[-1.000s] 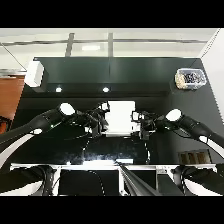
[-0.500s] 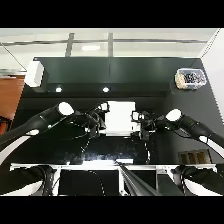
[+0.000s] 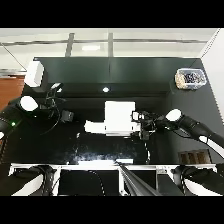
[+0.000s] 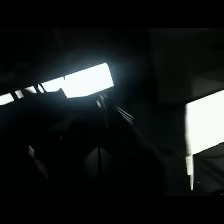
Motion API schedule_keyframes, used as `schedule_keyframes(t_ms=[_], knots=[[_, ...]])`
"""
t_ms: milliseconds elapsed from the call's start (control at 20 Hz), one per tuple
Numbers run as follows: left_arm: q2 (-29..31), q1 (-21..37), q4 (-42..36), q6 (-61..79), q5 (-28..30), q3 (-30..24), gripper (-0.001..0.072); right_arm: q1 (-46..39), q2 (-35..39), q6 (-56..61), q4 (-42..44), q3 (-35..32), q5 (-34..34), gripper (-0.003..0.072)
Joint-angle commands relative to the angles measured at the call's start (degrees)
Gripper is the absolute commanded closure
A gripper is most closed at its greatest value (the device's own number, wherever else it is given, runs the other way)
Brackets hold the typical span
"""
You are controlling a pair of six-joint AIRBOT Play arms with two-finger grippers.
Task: Fold the box and place the chain.
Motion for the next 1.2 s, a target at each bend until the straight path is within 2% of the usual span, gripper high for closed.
schedule_keyframes(t_ms=[0, 100, 150, 300, 500, 850, 900, 1050, 1100, 1150], knots=[[-3.9, 7.0, -12.7, -2.8, -7.3, -3.1, 0.0681, 0.0, 0.0, 0.0, 0.0, 0.0, 0.0, 0.0527], [-7.8, 6.2, -23.4, 4.4, -7.4, -4.7, 0.0682, 0.0, 0.0, 0.0, 0.0, 0.0, 0.0, 0.0527], [-9.6, 4.8, -25.2, 5.4, -6.5, -4.7, 0.0682, 0.0, 0.0, 0.0, 0.0, 0.0, 0.0, 0.0527], [-13.6, -0.6, -26.1, 5.0, -1.3, -4.4, 0.0682, 0.0, 0.0, 0.0, 0.0, 0.0, 0.0, 0.0527], [-15.6, -5.6, -27.9, 5.8, 1.1, -3.4, 0.0682, 0.0, 0.0, 0.0, 0.0, 0.0, 0.0, 0.0527], [-15.6, -6.7, -30.4, 11.9, 0.7, -2.9, 0.0675, 0.0, 0.0, 0.0, 0.0, 0.0, 0.0, 0.0527], [-15.6, -6.6, -30.5, 12.1, 0.3, -2.5, 0.0607, 0.0, 0.0, 0.0, 0.0, 0.0, 0.0, 0.0527], [-15.6, -6.6, -30.8, 12.1, -1.8, -0.9, 0.0133, 0.0, 0.0, 0.0, 0.0, 0.0, 0.0, 0.0527], [-15.6, -6.6, -30.8, 12.2, -2.5, -0.3, 0.0054, 0.0, 0.0, 0.0, 0.0, 0.0, 0.0, 0.0527], [-15.6, -6.6, -30.8, 12.2, -2.8, 0.3, 0.0049, 0.0, 0.0, 0.0, 0.0, 0.0, 0.0, 0.0527]])
